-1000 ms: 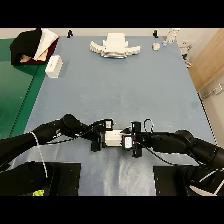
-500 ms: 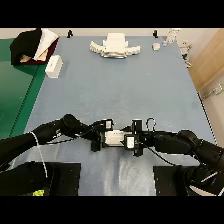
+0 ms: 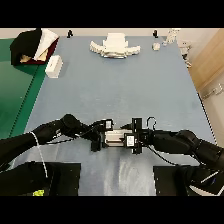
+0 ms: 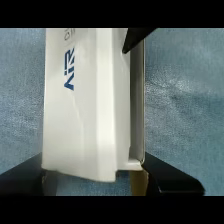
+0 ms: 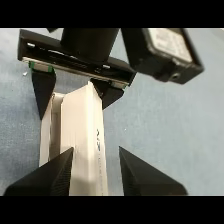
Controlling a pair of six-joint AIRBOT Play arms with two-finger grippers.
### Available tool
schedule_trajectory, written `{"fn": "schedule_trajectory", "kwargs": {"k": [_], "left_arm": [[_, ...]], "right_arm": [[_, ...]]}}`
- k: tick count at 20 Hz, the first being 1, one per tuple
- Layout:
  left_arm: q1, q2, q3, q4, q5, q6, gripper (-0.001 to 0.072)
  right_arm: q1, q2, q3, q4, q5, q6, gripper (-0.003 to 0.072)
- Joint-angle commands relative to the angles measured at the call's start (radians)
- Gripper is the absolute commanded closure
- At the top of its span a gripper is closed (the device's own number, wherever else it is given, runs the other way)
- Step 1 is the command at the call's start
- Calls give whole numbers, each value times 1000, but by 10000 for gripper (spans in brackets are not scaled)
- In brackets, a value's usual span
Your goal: Fold the box.
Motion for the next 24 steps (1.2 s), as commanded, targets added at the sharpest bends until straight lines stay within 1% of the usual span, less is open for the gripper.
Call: {"fn": "schedule_trajectory", "kwargs": {"k": [1, 2, 3, 4, 5, 6, 11, 12, 14, 18, 24], "left_arm": [[0, 0, 1, 0, 0, 0, 247], [0, 0, 1, 0, 0, 0, 246], [0, 0, 1, 0, 0, 0, 246], [0, 0, 1, 0, 0, 0, 247], [0, 0, 1, 0, 0, 0, 246], [0, 0, 1, 0, 0, 0, 247], [0, 0, 1, 0, 0, 0, 247], [0, 0, 1, 0, 0, 0, 247], [0, 0, 1, 0, 0, 0, 247], [0, 0, 1, 0, 0, 0, 247], [0, 0, 1, 0, 0, 0, 247]], "right_arm": [[0, -29, 0, -2, 5, 1, 298], [0, -35, 0, -2, 4, 2, 383], [0, -40, 0, -2, 4, 6, 405], [0, -41, 0, -2, 3, 11, 406], [0, -41, 0, -2, 0, 12, 446], [0, -41, 0, -2, -5, 19, 512], [1, -51, 0, -1, -39, 35, 514], [1, -51, 0, -1, -41, 35, 504], [1, -51, 0, 12, -47, 34, 378], [1, -50, 0, 22, -74, 34, 379], [1, -18, 1, 25, -77, 34, 378]]}}
